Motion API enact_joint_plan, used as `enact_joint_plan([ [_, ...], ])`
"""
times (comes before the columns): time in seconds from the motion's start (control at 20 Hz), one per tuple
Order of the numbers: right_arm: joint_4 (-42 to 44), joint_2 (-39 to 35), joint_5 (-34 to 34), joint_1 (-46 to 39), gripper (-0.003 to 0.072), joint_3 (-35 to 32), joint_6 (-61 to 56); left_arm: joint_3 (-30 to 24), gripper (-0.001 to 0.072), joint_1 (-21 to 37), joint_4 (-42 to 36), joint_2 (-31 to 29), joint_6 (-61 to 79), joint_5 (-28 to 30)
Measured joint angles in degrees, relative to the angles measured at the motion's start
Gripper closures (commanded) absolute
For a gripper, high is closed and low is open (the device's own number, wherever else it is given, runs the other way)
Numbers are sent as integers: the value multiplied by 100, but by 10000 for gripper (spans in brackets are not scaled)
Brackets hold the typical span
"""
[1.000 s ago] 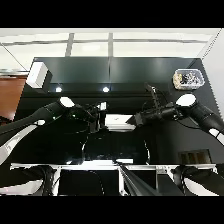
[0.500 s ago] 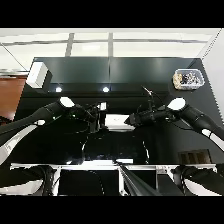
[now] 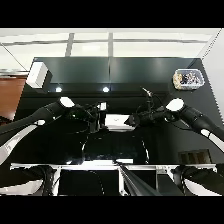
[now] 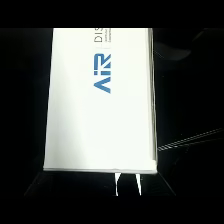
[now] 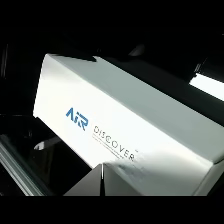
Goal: Fold the box and place the chain.
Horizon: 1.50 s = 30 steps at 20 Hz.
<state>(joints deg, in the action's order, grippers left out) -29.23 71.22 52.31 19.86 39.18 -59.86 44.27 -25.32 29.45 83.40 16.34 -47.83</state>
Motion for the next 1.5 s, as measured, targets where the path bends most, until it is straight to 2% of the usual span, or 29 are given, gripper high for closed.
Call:
enact_joint_plan([
  [0.3, -249, 0, -96, 31, 671, 13, -278, 0, 242, 0, 0, 0, 0, 2],
  [0.55, -433, -264, 525, -435, 671, 422, -352, 0, 240, 0, -15, 0, -15, -9],
  [0.6, -437, -442, 682, -627, 671, 542, -358, 2, 190, 0, -15, 0, -15, -7],
  [0.65, -470, -649, 798, -841, 670, 649, -365, 13, -11, 2, 2, 0, -17, -7],
  [0.9, -977, -1961, 1292, -2389, 670, 1016, -529, 313, -6, 7, 417, -260, -378, -31],
  [1.05, -1346, -2485, 1762, -3281, 671, 1082, -619, 658, -7, -2, 852, -542, -1303, -564],
  [1.2, -1519, -2717, 2072, -3740, 671, 1106, -599, 1091, -6, -142, 1060, -645, -2122, -1005],
  [1.35, -1600, -2798, 2140, -3910, 671, 1113, -579, 1585, -6, -452, 1143, -428, -2479, -1010],
  [1.5, -1631, -2833, 2194, -3978, 671, 1117, -573, 2114, -6, -800, 1244, 87, -2632, -990],
])
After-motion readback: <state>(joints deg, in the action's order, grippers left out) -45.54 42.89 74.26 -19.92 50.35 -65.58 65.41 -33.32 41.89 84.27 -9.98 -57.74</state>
